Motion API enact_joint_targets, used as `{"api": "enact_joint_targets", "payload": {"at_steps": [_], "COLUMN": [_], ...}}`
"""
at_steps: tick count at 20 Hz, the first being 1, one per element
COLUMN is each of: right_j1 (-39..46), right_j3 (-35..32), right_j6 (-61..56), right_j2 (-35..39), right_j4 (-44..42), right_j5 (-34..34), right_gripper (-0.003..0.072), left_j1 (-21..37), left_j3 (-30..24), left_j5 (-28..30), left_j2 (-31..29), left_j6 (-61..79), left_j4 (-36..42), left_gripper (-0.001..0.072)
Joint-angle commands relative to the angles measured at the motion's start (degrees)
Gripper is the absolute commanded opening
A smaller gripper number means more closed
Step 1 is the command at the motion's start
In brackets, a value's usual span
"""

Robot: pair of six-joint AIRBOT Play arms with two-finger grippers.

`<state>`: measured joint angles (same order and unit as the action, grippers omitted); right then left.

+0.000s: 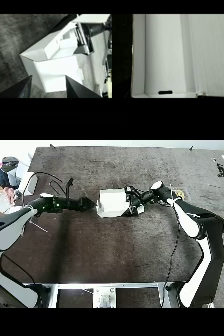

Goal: Fold the box and place the chain.

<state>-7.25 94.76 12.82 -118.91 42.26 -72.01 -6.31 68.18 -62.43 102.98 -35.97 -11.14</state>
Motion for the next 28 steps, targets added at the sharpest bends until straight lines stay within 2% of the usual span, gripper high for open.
{"api": "enact_joint_targets", "payload": {"at_steps": [1, 5, 12, 26, 28], "right_j1": [-0.1, -0.1, -0.1, -0.1, -0.1], "right_j3": [0.0, 0.0, 0.0, 0.0, 0.0], "right_j6": [0.0, 0.0, 0.0, 0.0, 0.0], "right_j2": [0.0, 0.0, 0.0, 0.0, 0.0], "right_j4": [0.0, 0.0, 0.0, 0.0, 0.0], "right_j5": [0.0, 0.0, 0.0, 0.0, 0.0], "right_gripper": [0.0439, 0.0440, 0.0440, 0.0439, 0.0440], "left_j1": [-2.0, -4.6, -9.2, -16.8, -18.0], "left_j3": [0.0, 0.9, 8.3, 16.6, 19.6], "left_j5": [2.8, 6.5, 9.1, 10.5, 8.0], "left_j2": [0.0, 0.0, 0.0, 0.1, 1.7], "left_j6": [0.4, -8.1, -23.0, -56.8, -62.2], "left_j4": [0.0, -6.7, -18.0, -45.4, -50.4], "left_gripper": [0.0456, 0.0453, 0.0453, 0.0454, 0.0453]}}
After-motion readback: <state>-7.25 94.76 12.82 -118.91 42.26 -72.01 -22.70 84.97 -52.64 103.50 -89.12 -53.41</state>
